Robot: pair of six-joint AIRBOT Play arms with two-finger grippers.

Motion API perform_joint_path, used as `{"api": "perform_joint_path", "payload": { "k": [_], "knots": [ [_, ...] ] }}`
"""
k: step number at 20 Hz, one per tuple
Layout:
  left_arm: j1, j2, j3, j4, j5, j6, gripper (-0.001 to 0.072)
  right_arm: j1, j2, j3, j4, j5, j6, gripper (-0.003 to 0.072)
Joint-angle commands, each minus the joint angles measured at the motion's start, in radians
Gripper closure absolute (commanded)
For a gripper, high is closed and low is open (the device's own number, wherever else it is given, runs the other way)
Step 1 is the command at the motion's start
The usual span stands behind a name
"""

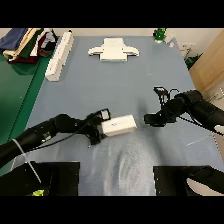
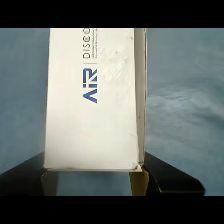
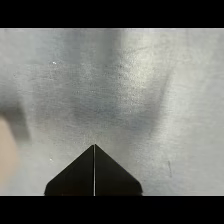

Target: Fold the box.

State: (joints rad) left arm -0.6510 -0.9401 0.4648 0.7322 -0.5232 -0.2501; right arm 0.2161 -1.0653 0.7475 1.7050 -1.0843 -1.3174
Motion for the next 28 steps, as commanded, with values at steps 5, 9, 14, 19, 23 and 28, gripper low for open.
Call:
{"api": "perform_joint_path", "payload": {
  "k": [5, 9, 14, 19, 23, 28],
  "knots": [
    [0.624, 0.112, 0.042, 0.451, -0.152, -0.595, 0.019, 0.0, -0.002, 0.002, 0.004, 0.116, 0.001, 0.0683],
    [0.918, -0.035, 0.179, 0.45, -0.105, -0.671, 0.019, 0.0, -0.002, 0.002, 0.005, 0.146, 0.001, 0.0683],
    [0.969, -0.331, 0.412, 0.407, -0.054, -0.687, 0.019, 0.0, -0.002, 0.002, 0.006, 0.162, 0.001, 0.0683],
    [0.968, -0.487, 0.512, 0.341, 0.055, -0.686, 0.019, 0.0, -0.002, 0.002, 0.006, 0.163, 0.001, 0.0683],
    [0.968, -0.544, 0.514, 0.339, 0.079, -0.686, 0.019, 0.0, -0.002, 0.002, 0.006, 0.182, 0.001, 0.0682],
    [0.969, -0.562, 0.513, 0.336, 0.07, -0.686, 0.019, 0.0, -0.002, 0.002, 0.014, 0.193, 0.001, 0.0682]
  ]
}}
